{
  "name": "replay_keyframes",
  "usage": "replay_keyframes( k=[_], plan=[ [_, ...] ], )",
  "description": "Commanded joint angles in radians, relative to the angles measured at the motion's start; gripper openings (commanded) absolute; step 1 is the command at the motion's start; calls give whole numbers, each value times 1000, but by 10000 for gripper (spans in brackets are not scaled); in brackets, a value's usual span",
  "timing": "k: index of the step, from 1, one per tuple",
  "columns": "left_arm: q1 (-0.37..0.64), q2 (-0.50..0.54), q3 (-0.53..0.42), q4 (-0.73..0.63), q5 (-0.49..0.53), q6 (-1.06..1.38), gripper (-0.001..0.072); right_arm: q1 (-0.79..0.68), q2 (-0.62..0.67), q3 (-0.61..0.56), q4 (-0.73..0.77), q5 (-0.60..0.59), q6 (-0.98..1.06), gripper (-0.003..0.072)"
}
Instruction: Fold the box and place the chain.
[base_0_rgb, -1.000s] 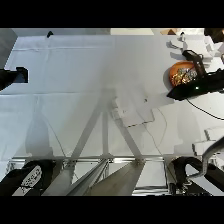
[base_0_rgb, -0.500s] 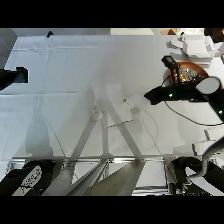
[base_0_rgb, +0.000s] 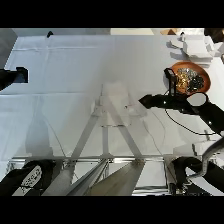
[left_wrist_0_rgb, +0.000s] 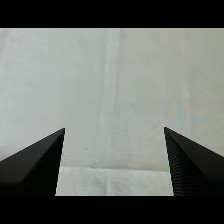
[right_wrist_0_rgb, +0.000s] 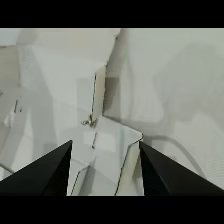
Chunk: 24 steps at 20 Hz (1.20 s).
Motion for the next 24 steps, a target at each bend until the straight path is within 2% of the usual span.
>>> replay_keyframes(
  k=[1, 4, 6, 7, 8, 11, 12, 14, 16, 20, 21, 23, 24],
  plan=[
    [-1, 1, 1, 0, 0, 0, 697, 0, -20, 88, -129, 45, 125, 462],
    [-1, 1, 1, 0, 0, 0, 697, 0, -121, 247, -388, 243, 331, 462],
    [-1, 1, 1, 0, 0, 0, 697, 9, -196, 312, -414, 416, 341, 483],
    [-1, 1, 1, 0, 0, 0, 697, 24, -218, 319, -421, 440, 341, 488],
    [-1, 1, 1, 0, 0, 0, 697, 40, -231, 319, -422, 439, 341, 540],
    [-1, 1, 1, 0, 0, 0, 697, 97, -245, 318, -431, 380, 342, 546],
    [-1, 1, 1, 0, 0, 0, 697, 111, -247, 318, -450, 362, 344, 520],
    [-1, 1, 1, 0, 0, 0, 697, 127, -258, 319, -533, 354, 426, 395],
    [-1, 1, 1, 0, 0, 0, 697, 128, -278, 319, -579, 364, 470, 395],
    [-1, 1, 1, 0, 0, 0, 697, 130, -341, 319, -576, 356, 470, 394],
    [-1, 1, 1, 0, 0, 0, 697, 132, -349, 318, -577, 325, 468, 356],
    [-1, 1, 1, 0, 0, 0, 697, 138, -349, 319, -562, 257, 468, 5],
    [-1, 1, 1, 0, 0, 0, 697, 144, -349, 319, -550, 247, 462, 10]
  ],
)
